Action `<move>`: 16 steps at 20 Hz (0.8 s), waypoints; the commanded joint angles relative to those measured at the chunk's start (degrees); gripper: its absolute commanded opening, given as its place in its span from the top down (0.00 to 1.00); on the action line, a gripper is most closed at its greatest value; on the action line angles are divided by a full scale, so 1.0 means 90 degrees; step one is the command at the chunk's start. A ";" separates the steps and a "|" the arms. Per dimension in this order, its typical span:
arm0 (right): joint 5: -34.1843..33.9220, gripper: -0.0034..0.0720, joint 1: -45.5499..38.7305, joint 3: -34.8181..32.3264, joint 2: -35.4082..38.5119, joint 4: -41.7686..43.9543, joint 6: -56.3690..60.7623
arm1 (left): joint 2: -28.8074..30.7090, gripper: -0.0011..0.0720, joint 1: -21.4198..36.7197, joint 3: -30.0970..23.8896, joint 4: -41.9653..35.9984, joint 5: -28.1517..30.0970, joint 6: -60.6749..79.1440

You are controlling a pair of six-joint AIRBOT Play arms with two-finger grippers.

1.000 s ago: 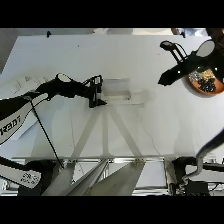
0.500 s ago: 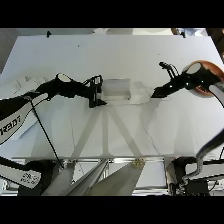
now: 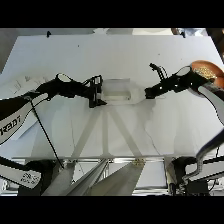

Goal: Fold the box and place the chain.

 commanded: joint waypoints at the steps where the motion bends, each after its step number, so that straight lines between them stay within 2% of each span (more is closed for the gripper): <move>1: 0.0357 0.75 0.0090 0.0000 -0.0019 0.0656 -0.0180 | -0.0002 0.45 0.0002 -0.0002 0.0000 0.0002 0.0002; 2: 0.0435 0.63 0.0090 0.0000 -0.0017 0.0763 -0.0177 | -0.0002 0.45 0.0002 -0.0002 0.0000 0.0002 0.0002; 6: 0.0593 0.62 0.0090 0.0000 -0.0015 0.1132 -0.0185 | -0.0002 0.45 0.0002 -0.0002 0.0000 0.0002 0.0002; 8: 0.0585 0.55 0.0112 0.0000 -0.0015 0.1188 -0.0202 | -0.0002 0.45 0.0002 -0.0002 0.0000 0.0000 0.0002; 12: 0.0284 0.54 0.0425 0.0000 -0.0017 0.1144 -0.0342 | -0.0002 0.45 0.0002 -0.0002 0.0000 0.0002 0.0002; 13: 0.0151 0.44 0.0522 0.0000 -0.0017 0.1141 -0.0340 | -0.0002 0.45 0.0002 -0.0002 0.0000 0.0002 0.0002; 14: 0.0019 0.23 0.0612 0.0000 -0.0017 0.1144 -0.0338 | -0.0002 0.45 0.0002 -0.0002 0.0000 0.0002 0.0002; 15: -0.0073 0.16 0.0673 0.0000 -0.0017 0.1144 -0.0338 | -0.0002 0.45 0.0002 -0.0002 0.0000 0.0002 0.0002; 16: -0.0143 0.16 0.0709 0.0000 -0.0015 0.1146 -0.0333 | -0.0002 0.45 0.0002 -0.0002 0.0000 0.0002 0.0002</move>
